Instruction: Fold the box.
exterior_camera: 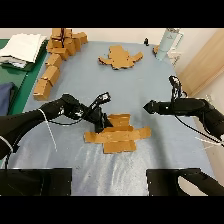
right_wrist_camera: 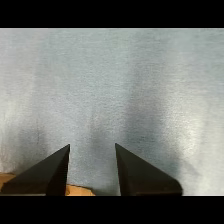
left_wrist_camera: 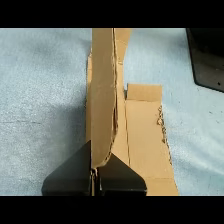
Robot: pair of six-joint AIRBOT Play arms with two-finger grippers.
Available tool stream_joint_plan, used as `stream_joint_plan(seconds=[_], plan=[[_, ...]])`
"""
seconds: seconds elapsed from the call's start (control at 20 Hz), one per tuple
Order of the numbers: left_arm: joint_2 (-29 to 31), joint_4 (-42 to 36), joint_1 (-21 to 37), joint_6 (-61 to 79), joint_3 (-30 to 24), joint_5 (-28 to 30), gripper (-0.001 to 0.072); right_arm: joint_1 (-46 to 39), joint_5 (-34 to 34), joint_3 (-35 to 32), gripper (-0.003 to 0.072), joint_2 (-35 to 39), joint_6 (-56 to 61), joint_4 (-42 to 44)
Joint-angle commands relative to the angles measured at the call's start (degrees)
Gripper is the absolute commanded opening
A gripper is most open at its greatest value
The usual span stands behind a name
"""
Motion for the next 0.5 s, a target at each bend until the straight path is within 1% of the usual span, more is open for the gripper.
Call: stream_joint_plan(seconds=[0.0,0.35,0.4,0.45], plan=[[-0.4,0.7,0.0,0.4,0.0,0.0,0.0012,0.0,0.0,0.0,0.0446,0.0,0.0,0.0],[-1.2,0.7,0.0,0.4,0.0,0.1,0.0013,0.0,-0.1,0.0,0.0437,0.0,0.0,0.0],[-1.2,0.7,0.0,0.3,0.0,0.0,0.0013,0.0,-0.3,0.0,0.0325,0.0,0.0,0.1],[-1.2,0.7,0.0,0.4,0.0,0.1,0.0013,0.0,-0.4,0.0,0.0053,0.0,-0.1,0.1]])
